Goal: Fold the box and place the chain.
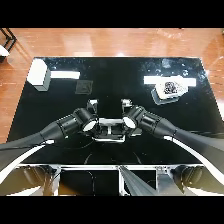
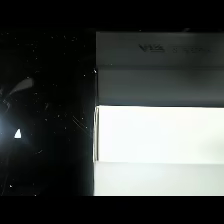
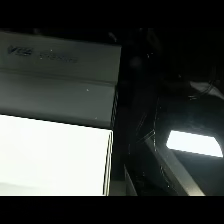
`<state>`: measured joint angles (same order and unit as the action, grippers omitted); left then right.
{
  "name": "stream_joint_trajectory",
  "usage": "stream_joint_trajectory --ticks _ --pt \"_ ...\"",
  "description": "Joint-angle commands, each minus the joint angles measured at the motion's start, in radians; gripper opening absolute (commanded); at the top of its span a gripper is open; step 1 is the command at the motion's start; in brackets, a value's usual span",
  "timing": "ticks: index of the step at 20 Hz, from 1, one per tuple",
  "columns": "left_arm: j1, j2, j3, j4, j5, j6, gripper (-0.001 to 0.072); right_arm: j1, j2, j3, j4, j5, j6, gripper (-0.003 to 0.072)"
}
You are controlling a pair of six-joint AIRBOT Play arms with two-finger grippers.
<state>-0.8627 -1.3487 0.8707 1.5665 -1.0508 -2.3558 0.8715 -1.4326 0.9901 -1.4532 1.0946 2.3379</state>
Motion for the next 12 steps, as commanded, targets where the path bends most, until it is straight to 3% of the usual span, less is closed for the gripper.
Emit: stream_joint_trajectory --ticks 1,6,7,8,12 --pt "-0.001 0.0 0.0 0.0 0.0 0.0 0.0018 0.001 -0.005 0.002 0.003 0.001 0.004 0.0199" --pt "-0.001 0.0 0.0 -0.001 0.0 0.0 0.0018 0.001 -0.014 0.002 0.008 0.001 0.008 0.0196" --pt "-0.001 0.0 0.0 -0.001 0.0 0.0 0.0018 0.001 -0.016 0.002 0.014 0.001 0.008 0.0173" --pt "-0.001 0.0 0.0 0.0 0.0 0.0 0.0018 0.001 -0.017 0.002 0.02 -0.003 0.007 0.0058" --pt "-0.001 0.0 0.0 0.0 0.0 0.0 0.0018 0.001 -0.017 0.005 0.039 -0.025 0.006 0.0023"
